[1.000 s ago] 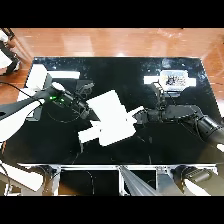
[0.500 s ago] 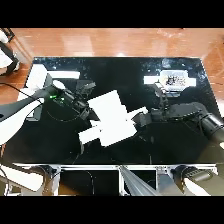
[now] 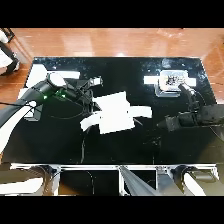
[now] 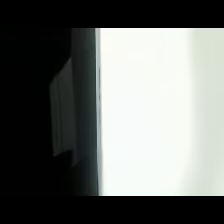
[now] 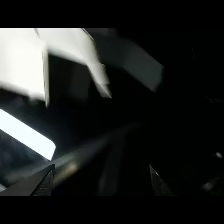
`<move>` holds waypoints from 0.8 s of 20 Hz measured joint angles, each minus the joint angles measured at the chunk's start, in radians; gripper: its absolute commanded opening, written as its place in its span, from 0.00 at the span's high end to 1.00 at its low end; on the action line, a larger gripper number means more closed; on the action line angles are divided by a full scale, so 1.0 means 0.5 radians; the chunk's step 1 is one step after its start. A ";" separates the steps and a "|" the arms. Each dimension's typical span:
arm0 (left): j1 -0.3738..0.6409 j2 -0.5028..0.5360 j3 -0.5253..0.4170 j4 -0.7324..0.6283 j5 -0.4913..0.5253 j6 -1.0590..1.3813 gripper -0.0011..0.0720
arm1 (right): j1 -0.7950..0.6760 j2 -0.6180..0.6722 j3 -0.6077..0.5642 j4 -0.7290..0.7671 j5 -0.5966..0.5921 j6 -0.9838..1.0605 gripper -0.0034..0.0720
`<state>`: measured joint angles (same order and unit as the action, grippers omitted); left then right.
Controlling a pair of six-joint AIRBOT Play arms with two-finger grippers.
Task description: Fold the box and place the chain.
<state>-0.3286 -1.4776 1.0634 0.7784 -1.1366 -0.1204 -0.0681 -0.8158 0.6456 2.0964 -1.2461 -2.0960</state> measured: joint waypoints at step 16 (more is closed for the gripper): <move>-0.350 0.362 -0.552 0.224 0.546 0.137 0.96 | -0.037 0.042 0.000 -0.133 0.079 -0.284 0.06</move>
<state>-0.5037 -1.2968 0.7876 0.8902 -0.8639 -0.0521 -0.0868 -0.7948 0.6456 2.0300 -1.2068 -2.2379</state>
